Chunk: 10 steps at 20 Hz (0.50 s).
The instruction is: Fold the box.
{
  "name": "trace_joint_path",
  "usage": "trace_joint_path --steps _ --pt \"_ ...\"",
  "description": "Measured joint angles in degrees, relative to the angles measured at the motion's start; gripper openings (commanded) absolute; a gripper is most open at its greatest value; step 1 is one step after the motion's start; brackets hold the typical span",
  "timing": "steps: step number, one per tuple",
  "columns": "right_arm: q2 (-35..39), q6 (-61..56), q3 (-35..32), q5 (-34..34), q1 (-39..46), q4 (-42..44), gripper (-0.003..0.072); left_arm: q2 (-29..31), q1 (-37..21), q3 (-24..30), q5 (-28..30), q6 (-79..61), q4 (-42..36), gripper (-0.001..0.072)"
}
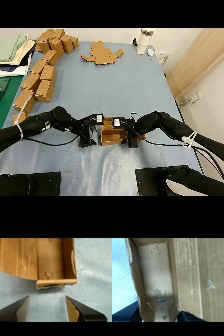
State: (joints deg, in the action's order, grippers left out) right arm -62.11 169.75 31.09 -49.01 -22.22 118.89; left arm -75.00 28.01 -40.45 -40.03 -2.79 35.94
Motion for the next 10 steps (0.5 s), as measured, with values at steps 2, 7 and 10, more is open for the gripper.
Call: trace_joint_path --steps 2,7,10 --pt "0.0 0.0 0.0 0.0 0.0 0.0 0.0504 0.5 2.0 0.9 2.7 -0.3 -0.3 0.0702" --pt "0.0 0.0 0.0 0.0 0.0 0.0 0.0504 1.0 6.0 1.8 8.5 -0.6 -2.7 0.0703" --pt "0.0 0.0 0.0 0.0 0.0 0.0 0.0503 1.0 7.1 1.9 10.0 -0.6 -3.3 0.0702"
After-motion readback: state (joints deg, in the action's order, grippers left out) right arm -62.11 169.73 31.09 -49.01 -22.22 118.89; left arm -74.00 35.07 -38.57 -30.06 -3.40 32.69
